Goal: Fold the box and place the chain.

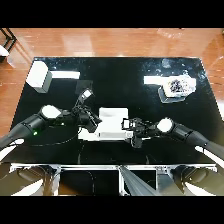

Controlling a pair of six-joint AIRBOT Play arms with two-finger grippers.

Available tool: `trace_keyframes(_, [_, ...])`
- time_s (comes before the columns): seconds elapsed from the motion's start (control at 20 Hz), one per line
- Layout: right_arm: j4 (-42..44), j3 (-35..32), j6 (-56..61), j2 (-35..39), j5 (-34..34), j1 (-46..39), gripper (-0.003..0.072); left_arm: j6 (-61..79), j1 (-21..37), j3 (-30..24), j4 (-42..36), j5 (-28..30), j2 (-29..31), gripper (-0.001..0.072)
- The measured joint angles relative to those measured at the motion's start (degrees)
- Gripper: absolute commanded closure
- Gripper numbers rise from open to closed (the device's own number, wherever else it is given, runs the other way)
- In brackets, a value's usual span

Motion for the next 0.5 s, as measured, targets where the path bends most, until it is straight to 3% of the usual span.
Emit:
trace_keyframes(0.25, [0.0, 0.0, 0.0, 0.0, 0.0, 0.0, 0.0352, 0.1, -0.2, 0.0, 0.7, 0.5, 0.9, 0.0694])
trace_keyframes(0.5, [0.0, 0.0, 0.0, 0.0, 0.0, 0.0, 0.0352, -1.8, 3.7, 0.0, 6.2, -2.2, 9.3, 0.0692])
